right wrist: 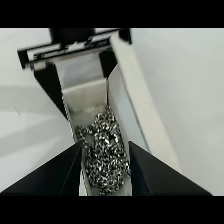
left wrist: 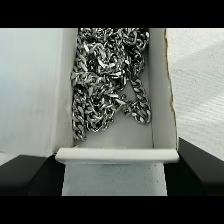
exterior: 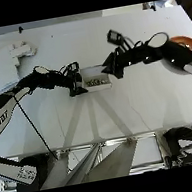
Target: Fold the box and place the chain.
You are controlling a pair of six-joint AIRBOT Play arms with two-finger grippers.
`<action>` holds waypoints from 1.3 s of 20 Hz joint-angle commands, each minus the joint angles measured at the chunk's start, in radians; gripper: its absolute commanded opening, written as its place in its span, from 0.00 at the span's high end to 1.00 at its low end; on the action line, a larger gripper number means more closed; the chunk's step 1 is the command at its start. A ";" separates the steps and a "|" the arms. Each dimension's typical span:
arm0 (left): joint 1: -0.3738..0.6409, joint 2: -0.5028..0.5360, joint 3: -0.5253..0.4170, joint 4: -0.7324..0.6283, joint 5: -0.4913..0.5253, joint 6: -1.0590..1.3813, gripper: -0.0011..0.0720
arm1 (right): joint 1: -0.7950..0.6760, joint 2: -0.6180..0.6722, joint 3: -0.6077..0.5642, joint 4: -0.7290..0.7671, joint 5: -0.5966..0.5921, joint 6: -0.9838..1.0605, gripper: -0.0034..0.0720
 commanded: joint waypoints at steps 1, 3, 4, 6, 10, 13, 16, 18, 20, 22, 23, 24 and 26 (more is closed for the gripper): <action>0.000 0.000 0.000 0.000 0.000 0.000 0.22 | -0.048 -0.010 0.118 0.021 0.072 0.180 0.57; 0.000 0.000 0.000 0.000 0.000 0.000 0.22 | -0.061 -0.045 0.211 0.018 0.058 0.286 0.57; 0.000 0.000 0.000 0.000 0.000 0.000 0.22 | -0.061 -0.071 0.253 0.003 0.037 0.349 0.57; 0.000 0.000 0.000 0.000 0.000 0.000 0.22 | -0.055 -0.145 0.329 -0.066 -0.008 0.488 0.57; 0.000 0.000 0.000 0.000 0.000 0.000 0.22 | -0.037 -0.302 0.375 -0.198 0.000 0.652 0.57; 0.000 0.000 0.000 0.000 0.000 0.000 0.22 | -0.010 -0.349 0.375 -0.266 0.086 0.636 0.57; 0.000 0.000 0.000 0.000 0.000 0.000 0.22 | 0.002 -0.349 0.375 -0.277 0.183 0.582 0.57; 0.000 0.000 0.000 0.000 0.000 0.000 0.22 | 0.011 -0.347 0.375 -0.310 0.259 0.536 0.57; 0.000 0.000 0.000 0.000 0.000 0.000 0.22 | 0.028 -0.340 0.375 -0.350 0.312 0.475 0.57; 0.000 0.000 0.000 0.000 0.000 0.000 0.22 | 0.050 -0.318 0.375 -0.369 0.307 0.401 0.57; 0.000 0.000 0.000 0.000 0.000 0.000 0.22 | 0.058 -0.306 0.375 -0.370 0.301 0.358 0.56; 0.000 0.000 0.000 0.000 0.000 0.000 0.22 | 0.068 -0.292 0.375 -0.373 0.299 0.306 0.56; 0.000 0.000 0.000 0.000 0.000 0.000 0.22 | 0.083 -0.272 0.375 -0.379 0.295 0.202 0.44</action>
